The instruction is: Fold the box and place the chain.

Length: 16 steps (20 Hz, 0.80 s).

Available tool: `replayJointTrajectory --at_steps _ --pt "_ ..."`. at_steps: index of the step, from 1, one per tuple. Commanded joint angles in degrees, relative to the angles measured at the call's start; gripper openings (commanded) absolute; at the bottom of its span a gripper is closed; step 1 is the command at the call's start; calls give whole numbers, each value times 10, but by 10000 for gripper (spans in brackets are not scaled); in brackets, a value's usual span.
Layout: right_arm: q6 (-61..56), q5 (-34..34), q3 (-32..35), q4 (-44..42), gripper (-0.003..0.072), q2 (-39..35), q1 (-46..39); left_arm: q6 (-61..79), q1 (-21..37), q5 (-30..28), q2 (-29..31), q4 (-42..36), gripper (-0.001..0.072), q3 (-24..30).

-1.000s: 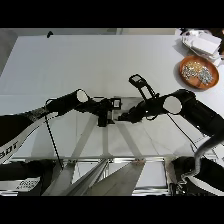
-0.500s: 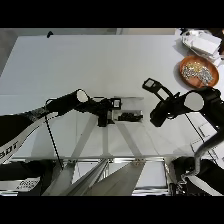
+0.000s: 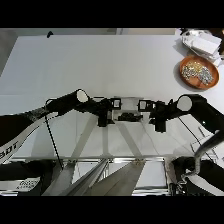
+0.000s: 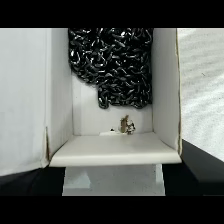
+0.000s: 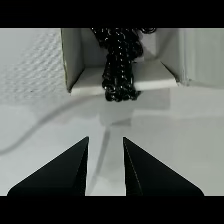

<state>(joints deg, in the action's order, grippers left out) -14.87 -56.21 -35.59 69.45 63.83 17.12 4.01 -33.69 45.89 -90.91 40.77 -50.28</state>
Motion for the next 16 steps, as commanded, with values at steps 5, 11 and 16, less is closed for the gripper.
replayJointTrajectory --at_steps 5,11,16 --pt "139 84 10 -115 225 47 -2 0 0 0 0 0 133 0" --pt "139 103 33 -127 220 47 -2 0 0 0 0 0 133 0" --pt "139 106 33 -149 154 47 -2 0 0 0 0 0 133 0"
